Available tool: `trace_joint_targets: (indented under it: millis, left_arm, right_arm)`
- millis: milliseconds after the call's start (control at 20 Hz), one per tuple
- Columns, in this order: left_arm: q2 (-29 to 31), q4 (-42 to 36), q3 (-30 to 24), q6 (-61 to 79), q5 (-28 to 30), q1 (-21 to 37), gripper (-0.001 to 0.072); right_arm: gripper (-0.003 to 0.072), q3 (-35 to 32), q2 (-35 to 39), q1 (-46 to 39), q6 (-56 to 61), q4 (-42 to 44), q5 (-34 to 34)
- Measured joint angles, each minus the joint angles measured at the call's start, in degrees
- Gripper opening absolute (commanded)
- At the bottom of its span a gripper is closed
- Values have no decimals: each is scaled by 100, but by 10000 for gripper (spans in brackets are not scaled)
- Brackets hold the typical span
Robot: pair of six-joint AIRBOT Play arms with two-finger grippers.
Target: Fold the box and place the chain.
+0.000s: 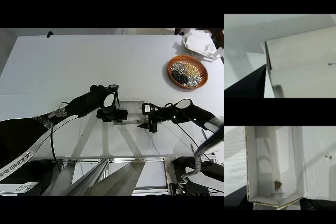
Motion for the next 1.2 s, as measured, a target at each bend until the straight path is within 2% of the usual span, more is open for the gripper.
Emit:
trace_joint_targets:
  millis: [300,350,450,550,600,700,750,1000,1050,1100,1150,1200]
  left_arm:
    - [-101,455,15,-629,33,-105,364]
    - [-125,498,15,-671,26,-129,328]
    - [-186,520,15,-726,-22,-173,314]
    - [-232,553,22,-752,-98,-210,174]
    - [-256,540,26,-767,-83,-225,76]
    - [-275,555,28,-793,-125,-243,12]
    - [-286,566,26,-798,-133,-256,5]
    - [-306,568,26,-793,-179,-264,14]
    - [-308,566,26,-793,-197,-264,62]
    - [-308,564,24,-785,-247,-267,167]
    - [-310,549,24,-772,-295,-269,231]
    - [-310,538,24,-769,-286,-269,230]
  right_arm:
    - [384,0,0,0,0,0,-2]
    - [384,0,0,0,0,0,-2]
    - [384,0,0,0,0,0,-2]
    - [384,0,-2,2,0,4,-7]
    - [384,0,-2,2,2,9,-9]
    - [384,0,-2,2,2,9,-7]
    - [384,-2,-2,2,2,7,-4]
    - [384,0,-2,2,2,2,-2]
    - [384,-2,-2,2,2,2,-2]
    - [384,-2,-2,2,-2,-4,9]
    - [384,-2,-2,4,-7,-15,13]
    - [384,-2,-2,2,-13,-17,11]
